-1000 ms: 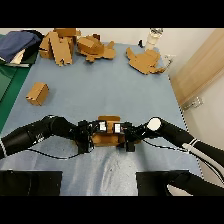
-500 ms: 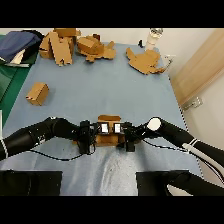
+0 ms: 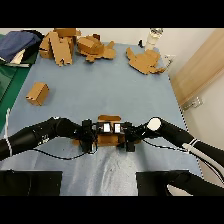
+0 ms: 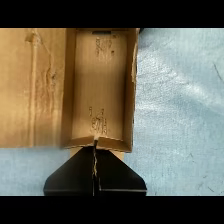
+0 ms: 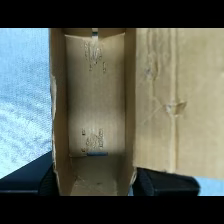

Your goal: Fold the box.

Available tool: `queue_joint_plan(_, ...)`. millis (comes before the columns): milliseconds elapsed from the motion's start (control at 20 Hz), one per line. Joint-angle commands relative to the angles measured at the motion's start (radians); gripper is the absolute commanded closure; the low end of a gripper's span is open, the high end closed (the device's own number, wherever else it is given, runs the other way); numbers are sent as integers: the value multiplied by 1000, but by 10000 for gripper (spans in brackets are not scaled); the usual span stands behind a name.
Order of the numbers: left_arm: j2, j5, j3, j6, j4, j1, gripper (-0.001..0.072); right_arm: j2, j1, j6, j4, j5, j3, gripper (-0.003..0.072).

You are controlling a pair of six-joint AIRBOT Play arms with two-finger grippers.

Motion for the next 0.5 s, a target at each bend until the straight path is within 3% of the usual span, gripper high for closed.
queue_joint_plan(0, -2, 10, 4, 0, -32, 1, 698, -1, 1, 0, 0, 0, 0, 164)
queue_joint_plan(400, -2, 8, 4, -8, -90, 1, 697, -1, 1, 0, 0, 0, 0, 164)
queue_joint_plan(450, -2, 3, 4, -8, -90, 1, 657, -1, 1, 0, 0, 0, 0, 164)
